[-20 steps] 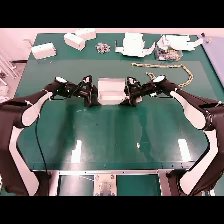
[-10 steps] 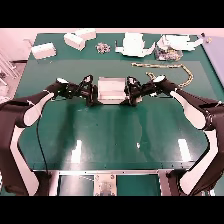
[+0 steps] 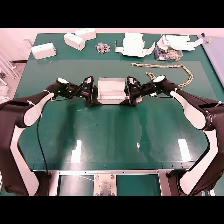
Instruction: Fold the box and place the chain.
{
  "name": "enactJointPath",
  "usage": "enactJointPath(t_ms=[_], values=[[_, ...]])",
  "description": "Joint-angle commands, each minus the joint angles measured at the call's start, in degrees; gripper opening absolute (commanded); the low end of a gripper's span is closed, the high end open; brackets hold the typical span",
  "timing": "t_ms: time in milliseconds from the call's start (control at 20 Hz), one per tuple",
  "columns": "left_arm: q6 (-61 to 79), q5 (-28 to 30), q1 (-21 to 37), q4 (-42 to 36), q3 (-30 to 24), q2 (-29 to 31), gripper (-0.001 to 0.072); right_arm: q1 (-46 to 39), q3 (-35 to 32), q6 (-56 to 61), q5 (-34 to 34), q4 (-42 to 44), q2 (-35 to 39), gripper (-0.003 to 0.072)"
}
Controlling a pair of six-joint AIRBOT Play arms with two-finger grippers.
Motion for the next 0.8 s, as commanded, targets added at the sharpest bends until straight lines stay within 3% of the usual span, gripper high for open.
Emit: enactJointPath(t_ms=[0, 750], values=[[1.7, -2.5, 0.1, -3.0, 0.0, 0.0, 0.0711, 0.0, 0.0, 0.0, 0.0, 0.0, 0.0, 0.0587], [3.1, -1.5, 0.0, -2.3, 0.0, 0.0, 0.0708, 0.0, 0.0, 0.0, 0.0, 0.0, 0.0, 0.0588]])
